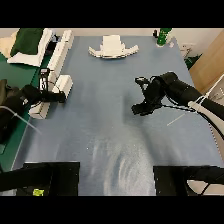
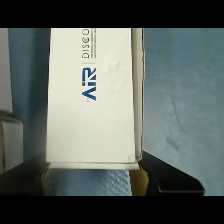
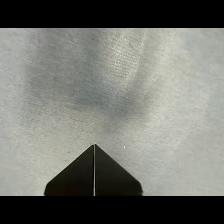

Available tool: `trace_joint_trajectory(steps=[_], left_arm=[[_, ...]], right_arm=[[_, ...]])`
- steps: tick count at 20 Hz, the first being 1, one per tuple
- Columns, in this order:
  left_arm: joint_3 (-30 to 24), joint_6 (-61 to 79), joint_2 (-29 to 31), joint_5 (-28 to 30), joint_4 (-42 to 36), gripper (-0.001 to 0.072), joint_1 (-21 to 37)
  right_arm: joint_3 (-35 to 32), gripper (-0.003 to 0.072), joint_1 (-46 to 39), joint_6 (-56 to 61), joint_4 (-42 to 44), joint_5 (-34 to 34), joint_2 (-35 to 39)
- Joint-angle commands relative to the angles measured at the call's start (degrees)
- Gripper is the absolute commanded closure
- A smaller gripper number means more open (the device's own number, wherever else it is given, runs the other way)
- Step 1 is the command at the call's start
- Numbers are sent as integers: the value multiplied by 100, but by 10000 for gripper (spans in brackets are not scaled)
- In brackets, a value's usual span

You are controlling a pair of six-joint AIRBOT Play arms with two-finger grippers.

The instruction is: Fold the box.

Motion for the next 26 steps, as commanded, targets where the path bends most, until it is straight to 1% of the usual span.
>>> trace_joint_trajectory(steps=[1,6,8,10,14,18,26], left_arm=[[1182,-66,-1051,42,0,226,11],[2743,-514,-2337,-37,2,226,13],[3211,-514,-2728,-192,4,226,17],[3506,-511,-2992,-326,7,226,24],[3757,-503,-3274,-302,48,226,24],[3766,-490,-3287,-155,50,226,24],[3764,-494,-3287,-162,44,225,22]], right_arm=[[4,681,2,0,2,4,-2],[4,681,2,0,2,4,-2],[4,681,2,0,2,4,-4],[4,681,2,0,2,4,-2],[4,681,2,2,0,4,-2],[4,681,2,0,2,4,-2],[4,681,2,2,2,4,-2]])
